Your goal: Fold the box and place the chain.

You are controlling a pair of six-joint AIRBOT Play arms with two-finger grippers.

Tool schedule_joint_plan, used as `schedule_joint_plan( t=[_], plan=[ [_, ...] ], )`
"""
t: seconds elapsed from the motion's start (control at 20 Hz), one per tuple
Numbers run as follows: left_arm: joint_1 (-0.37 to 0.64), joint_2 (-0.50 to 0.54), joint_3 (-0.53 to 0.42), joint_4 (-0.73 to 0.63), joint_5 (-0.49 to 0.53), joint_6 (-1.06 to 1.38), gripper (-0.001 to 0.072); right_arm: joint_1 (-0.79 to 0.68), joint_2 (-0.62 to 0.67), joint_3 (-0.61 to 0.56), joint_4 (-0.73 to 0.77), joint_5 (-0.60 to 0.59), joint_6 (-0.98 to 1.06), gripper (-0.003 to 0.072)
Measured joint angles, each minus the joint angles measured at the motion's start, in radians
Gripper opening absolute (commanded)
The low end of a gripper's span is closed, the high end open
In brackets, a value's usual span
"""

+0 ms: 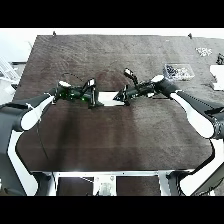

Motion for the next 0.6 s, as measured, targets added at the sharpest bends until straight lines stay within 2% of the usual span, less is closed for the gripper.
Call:
schedule_joint_plan(
  t=[0.25, 0.4, 0.6],
  plan=[
    [0.000, 0.000, 0.000, 0.000, -0.001, -0.002, 0.0468, 0.000, 0.045, -0.011, -0.020, -0.018, 0.021, 0.0003],
    [0.000, 0.000, 0.000, 0.000, -0.001, -0.002, 0.0468, 0.001, 0.177, -0.011, 0.097, -0.021, -0.010, 0.0002],
    [0.000, 0.000, 0.000, 0.000, 0.000, -0.002, 0.0468, -0.001, 0.407, -0.037, 0.066, -0.103, 0.100, 0.0003]
  ],
)
